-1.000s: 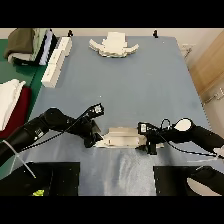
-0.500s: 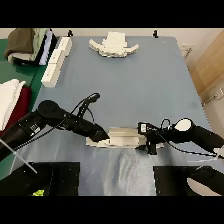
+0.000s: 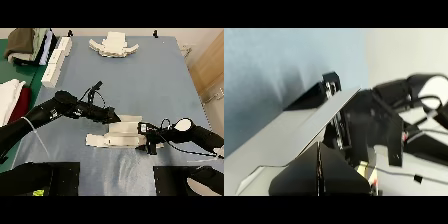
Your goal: Fold the box.
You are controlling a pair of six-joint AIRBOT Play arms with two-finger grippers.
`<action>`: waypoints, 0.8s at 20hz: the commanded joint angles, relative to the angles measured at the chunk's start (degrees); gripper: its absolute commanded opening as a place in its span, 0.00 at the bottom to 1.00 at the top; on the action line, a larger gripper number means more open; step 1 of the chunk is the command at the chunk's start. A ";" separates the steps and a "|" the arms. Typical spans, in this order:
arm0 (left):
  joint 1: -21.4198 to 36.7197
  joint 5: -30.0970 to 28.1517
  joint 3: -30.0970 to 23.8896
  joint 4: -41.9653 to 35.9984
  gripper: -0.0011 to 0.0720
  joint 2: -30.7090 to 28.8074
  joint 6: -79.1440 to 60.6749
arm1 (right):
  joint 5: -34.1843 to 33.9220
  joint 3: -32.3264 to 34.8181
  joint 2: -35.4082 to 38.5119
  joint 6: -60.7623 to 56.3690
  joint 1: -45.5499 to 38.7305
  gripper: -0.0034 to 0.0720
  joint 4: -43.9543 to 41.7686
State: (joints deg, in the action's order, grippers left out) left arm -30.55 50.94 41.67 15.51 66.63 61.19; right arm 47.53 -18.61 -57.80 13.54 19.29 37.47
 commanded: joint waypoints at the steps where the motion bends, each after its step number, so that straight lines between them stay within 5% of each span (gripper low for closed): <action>1: -0.74 -4.98 0.39 -1.22 0.04 3.34 3.61 | 0.02 0.00 0.00 0.00 -0.02 0.72 0.00; 7: -1.27 -5.09 0.37 10.34 0.03 9.01 14.49 | 0.02 0.00 0.00 0.00 -0.02 0.72 0.00; 16: -2.43 -6.47 0.42 11.04 0.04 11.96 14.93 | 0.02 0.00 0.00 0.00 -0.02 0.72 0.00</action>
State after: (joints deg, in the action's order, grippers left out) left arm -32.71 45.50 42.09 25.74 78.17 75.72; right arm 47.55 -18.59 -57.84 13.45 19.29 37.47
